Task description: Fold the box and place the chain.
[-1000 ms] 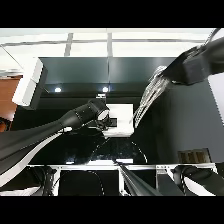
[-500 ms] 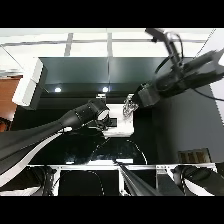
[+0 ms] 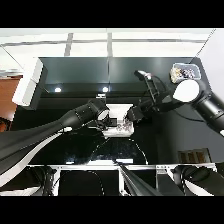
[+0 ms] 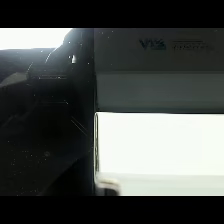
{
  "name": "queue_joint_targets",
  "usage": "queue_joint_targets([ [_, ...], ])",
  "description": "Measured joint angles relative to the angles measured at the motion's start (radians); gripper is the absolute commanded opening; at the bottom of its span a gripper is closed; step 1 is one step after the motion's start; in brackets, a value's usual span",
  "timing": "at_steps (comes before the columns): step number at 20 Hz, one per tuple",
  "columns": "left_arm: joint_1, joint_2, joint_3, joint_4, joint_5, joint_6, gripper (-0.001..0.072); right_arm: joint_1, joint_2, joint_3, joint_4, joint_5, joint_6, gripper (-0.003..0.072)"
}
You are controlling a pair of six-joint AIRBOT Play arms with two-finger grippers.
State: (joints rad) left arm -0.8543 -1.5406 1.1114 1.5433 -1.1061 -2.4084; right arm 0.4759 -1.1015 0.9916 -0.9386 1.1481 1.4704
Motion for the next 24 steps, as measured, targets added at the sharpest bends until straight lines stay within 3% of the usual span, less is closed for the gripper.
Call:
queue_joint_targets([
  [1, 0.000, 0.000, 0.000, 0.000, 0.000, 0.000, 0.0027, 0.007, -0.001, -0.021, 0.002, -0.035, 0.011, 0.0325],
  [5, 0.000, 0.000, 0.000, 0.000, 0.000, 0.000, 0.0027, -0.015, -0.002, -0.057, -0.008, -0.076, 0.033, 0.0326],
  [11, 0.000, 0.000, 0.000, 0.000, 0.003, 0.000, 0.0031, -0.128, -0.001, -0.069, -0.109, -0.024, 0.026, 0.0325],
  [12, 0.000, 0.000, 0.000, -0.004, 0.003, 0.000, 0.0111, -0.135, -0.002, -0.069, -0.119, -0.018, 0.025, 0.0326],
  [14, -0.001, -0.002, 0.005, -0.016, -0.005, 0.000, 0.0452, -0.145, -0.001, -0.070, -0.135, -0.012, 0.022, 0.0326],
  [15, -0.002, 0.009, 0.011, -0.022, -0.031, 0.004, 0.0571, -0.148, -0.001, -0.070, -0.142, -0.010, 0.023, 0.0326],
  [21, -0.009, 0.177, 0.020, 0.071, -0.074, 0.087, 0.0579, -0.155, -0.001, -0.071, -0.158, -0.008, 0.022, 0.0326],
  [24, 0.022, 0.301, -0.035, 0.188, -0.133, 0.118, 0.0578, -0.155, -0.001, -0.070, -0.161, -0.008, 0.021, 0.0326],
])
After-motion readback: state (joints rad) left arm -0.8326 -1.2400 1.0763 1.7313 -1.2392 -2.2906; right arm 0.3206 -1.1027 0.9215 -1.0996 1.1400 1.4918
